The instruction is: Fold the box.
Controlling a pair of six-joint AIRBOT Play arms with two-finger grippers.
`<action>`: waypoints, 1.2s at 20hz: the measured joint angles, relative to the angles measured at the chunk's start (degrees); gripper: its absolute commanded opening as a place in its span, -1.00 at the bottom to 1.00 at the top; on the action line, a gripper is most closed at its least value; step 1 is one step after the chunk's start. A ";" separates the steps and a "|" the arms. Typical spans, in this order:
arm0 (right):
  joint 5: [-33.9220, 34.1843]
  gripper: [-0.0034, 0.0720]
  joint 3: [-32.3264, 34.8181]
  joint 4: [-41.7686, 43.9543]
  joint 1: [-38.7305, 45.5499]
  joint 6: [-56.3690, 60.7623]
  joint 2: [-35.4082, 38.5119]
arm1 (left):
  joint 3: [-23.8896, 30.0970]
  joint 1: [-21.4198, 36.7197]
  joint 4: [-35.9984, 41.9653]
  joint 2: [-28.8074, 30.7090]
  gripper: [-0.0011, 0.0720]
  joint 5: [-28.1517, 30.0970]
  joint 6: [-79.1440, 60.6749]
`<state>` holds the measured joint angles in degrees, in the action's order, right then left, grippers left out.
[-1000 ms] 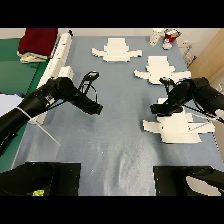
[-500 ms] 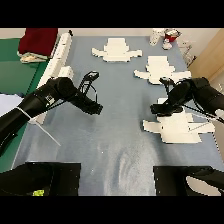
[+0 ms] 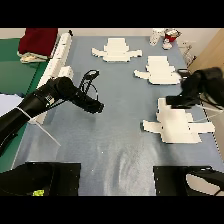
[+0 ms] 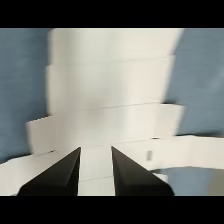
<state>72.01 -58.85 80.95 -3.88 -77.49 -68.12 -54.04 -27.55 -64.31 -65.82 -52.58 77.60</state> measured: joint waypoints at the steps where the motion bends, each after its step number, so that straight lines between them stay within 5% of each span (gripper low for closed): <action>1: 0.83 0.11 -1.62 -2.49 4.55 -1.27 -0.37 | 0.00 0.00 0.52 0.00 -0.93 -0.09 0.00; 4: 2.01 0.23 -5.03 -2.97 19.37 -9.44 -2.54 | 0.00 0.00 1.97 0.00 -0.93 -0.20 0.00; 9: 2.36 0.16 -7.43 10.38 41.46 -28.70 -10.19 | 0.00 0.00 2.86 0.00 -0.93 -0.04 0.00; 15: 8.70 0.16 -9.88 22.34 50.51 -42.07 -20.15 | 0.00 0.00 3.08 0.00 -0.93 0.02 0.00; 17: 10.80 -0.22 -10.16 23.89 51.01 -43.85 -21.77 | 0.00 0.00 3.39 0.00 -0.93 0.00 0.02; 18: 11.91 -0.22 -10.25 24.50 51.19 -44.39 -22.29 | 0.00 0.00 3.74 0.00 -0.93 -0.02 0.02; 21: 15.15 -0.84 -10.38 27.91 51.47 -45.53 -23.08 | 0.00 0.00 4.55 0.00 -0.93 -0.39 0.02; 24: 17.05 -0.90 -10.45 34.27 50.71 -46.36 -23.41 | 0.00 0.00 4.98 0.00 -0.93 -0.72 0.02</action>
<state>89.06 -69.30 115.22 46.83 -123.85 -91.53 -54.04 -27.55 -59.33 -65.82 -53.30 77.62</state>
